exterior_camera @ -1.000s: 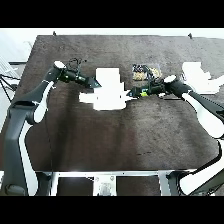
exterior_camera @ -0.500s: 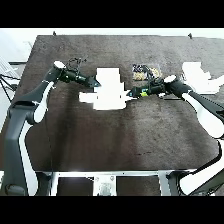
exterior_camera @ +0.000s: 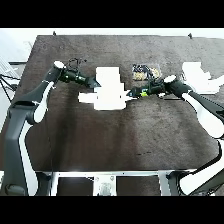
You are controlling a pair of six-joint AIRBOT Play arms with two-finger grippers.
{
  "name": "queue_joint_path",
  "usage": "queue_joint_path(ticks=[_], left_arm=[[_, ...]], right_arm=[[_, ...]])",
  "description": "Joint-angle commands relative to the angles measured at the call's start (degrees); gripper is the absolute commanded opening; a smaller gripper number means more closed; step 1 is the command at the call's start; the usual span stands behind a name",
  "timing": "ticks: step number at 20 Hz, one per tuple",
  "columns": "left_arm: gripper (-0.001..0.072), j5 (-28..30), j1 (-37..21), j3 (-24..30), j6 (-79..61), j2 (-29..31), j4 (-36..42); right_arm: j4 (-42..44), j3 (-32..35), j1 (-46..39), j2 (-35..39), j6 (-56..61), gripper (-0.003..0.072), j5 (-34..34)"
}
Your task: Fold the box and place the chain.
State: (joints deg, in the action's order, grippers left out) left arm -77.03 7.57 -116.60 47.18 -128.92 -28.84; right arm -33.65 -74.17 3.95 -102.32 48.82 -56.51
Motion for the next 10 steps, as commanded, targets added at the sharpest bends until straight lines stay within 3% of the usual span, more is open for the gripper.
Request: queue_joint_path(ticks=[1,2,4,9,10], left_arm=[[0.0218,-0.5,0.6,0.0,-0.4,0.0,0.1],[0.0217,-0.6,1.2,0.0,-1.3,-0.1,0.2],[0.0117,0.0,2.1,0.0,-2.7,-0.1,0.1],[0.0110,1.2,0.5,0.0,-2.6,0.0,1.7],[0.0058,1.0,0.3,0.0,-2.6,0.0,2.4]], right_arm=[[0.0,0.0,0.0,0.0,0.0,0.0012,0.0],[0.0,0.0,0.0,0.0,0.0,0.0012,0.0],[0.0,0.0,0.0,0.0,0.0,0.0012,0.0],[0.0,0.0,0.0,0.0,0.0,0.0012,0.0],[0.0,0.0,0.0,0.0,0.0,0.0012,0.0]])
